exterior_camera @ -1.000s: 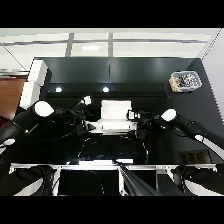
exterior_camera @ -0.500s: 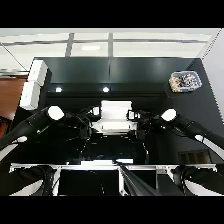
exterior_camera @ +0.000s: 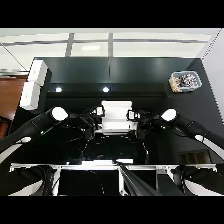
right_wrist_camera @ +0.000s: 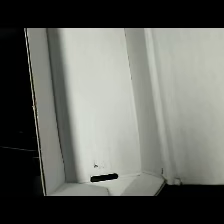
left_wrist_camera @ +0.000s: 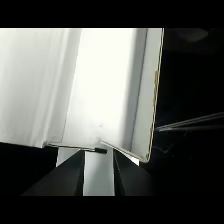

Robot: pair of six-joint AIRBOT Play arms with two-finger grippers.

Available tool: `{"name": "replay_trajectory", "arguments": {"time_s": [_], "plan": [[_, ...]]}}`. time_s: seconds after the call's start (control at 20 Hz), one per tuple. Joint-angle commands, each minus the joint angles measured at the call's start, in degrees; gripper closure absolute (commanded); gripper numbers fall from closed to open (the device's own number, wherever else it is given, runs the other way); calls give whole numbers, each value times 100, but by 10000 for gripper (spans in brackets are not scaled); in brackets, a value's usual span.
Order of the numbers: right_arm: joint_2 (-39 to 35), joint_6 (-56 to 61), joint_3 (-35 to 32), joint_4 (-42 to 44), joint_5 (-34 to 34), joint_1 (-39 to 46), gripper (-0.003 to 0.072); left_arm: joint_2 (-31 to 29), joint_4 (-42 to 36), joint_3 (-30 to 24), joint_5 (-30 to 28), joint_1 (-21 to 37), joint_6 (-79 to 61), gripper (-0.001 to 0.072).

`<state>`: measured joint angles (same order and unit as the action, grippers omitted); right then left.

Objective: Fold the box and place the chain.

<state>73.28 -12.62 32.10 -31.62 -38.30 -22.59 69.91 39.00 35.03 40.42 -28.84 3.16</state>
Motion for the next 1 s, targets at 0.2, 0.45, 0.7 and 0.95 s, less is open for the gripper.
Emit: {"name": "replay_trajectory", "arguments": {"time_s": [0.2, 0.45, 0.7, 0.95], "plan": [[2, 0, 2, 2, 0, -4, 559, 321, -787, 0, -184, -129, -313, 651], [2, 0, 2, 2, 0, -4, 559, 321, -778, 0, -173, -129, -313, 399], [2, 2, 4, 2, 0, -4, 559, 321, -774, 0, -142, -146, -321, 418], [2, 2, 4, 2, 2, -4, 559, 236, -516, 24, -94, -140, -278, 683]]}}
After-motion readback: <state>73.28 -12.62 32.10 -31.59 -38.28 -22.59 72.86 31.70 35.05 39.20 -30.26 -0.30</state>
